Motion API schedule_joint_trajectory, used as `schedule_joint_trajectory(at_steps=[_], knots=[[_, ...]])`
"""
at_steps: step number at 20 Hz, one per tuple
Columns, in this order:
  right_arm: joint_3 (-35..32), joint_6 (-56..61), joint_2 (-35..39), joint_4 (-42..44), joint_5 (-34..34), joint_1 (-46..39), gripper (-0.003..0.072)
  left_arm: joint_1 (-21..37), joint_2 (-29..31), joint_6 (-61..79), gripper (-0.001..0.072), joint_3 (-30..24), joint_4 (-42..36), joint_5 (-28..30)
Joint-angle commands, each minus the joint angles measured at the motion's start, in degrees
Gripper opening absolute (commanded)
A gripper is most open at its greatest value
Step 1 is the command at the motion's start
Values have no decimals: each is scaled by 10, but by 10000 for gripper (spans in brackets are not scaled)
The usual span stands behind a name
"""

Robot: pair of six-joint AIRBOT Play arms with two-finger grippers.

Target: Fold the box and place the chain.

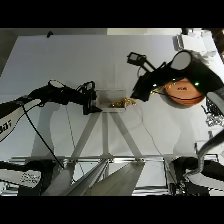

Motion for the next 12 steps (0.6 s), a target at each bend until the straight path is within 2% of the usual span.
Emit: schedule_joint_trajectory(at_steps=[1, 4, 6, 12], knots=[[0, -144, -23, 6, 19, -49, 486, 0, 0, 0, 376, 0, 0, 0], [-1, -247, -73, 42, 19, -49, 487, 0, 0, 0, 376, 0, 0, 0], [-1, -273, -108, 48, 13, -47, 487, 0, 0, 0, 376, 0, 0, 0], [-49, -315, -140, 35, -111, 5, 487, 0, 0, 0, 376, 0, 0, 0]])
